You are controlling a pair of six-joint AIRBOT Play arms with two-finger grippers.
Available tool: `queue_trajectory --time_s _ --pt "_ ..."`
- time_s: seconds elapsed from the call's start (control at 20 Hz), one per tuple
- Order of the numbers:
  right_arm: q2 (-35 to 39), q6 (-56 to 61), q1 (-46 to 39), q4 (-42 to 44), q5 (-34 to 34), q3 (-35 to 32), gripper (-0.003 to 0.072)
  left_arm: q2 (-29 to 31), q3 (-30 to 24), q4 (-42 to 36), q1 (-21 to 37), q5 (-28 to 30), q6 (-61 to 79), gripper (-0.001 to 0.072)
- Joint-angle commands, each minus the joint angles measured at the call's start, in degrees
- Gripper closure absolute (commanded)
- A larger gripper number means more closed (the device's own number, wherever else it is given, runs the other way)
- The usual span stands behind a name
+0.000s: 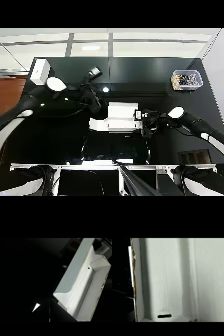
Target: Fold the box and place the chain.
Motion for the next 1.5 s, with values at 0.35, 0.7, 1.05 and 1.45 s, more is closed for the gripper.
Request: queue_trajectory --time_s 0.35,0.7,1.05,1.45 --pt "0.0 0.0 0.0 0.0 -0.2 0.0 0.0271 5.2 -17.6 0.8 -0.9 6.8 25.4 -0.0004" --pt "0.0 0.0 0.0 0.0 -0.2 0.0 0.0272 4.2 -17.6 -0.7 -8.2 14.8 27.5 0.0004" --pt "0.0 0.0 0.0 0.0 -0.2 0.0 0.0271 3.8 -17.6 -3.5 -10.3 13.0 27.5 0.0376" --pt "0.0 0.0 0.0 0.0 -0.2 0.0 0.0271 0.6 -17.6 -14.5 -10.3 13.5 30.6 0.049"
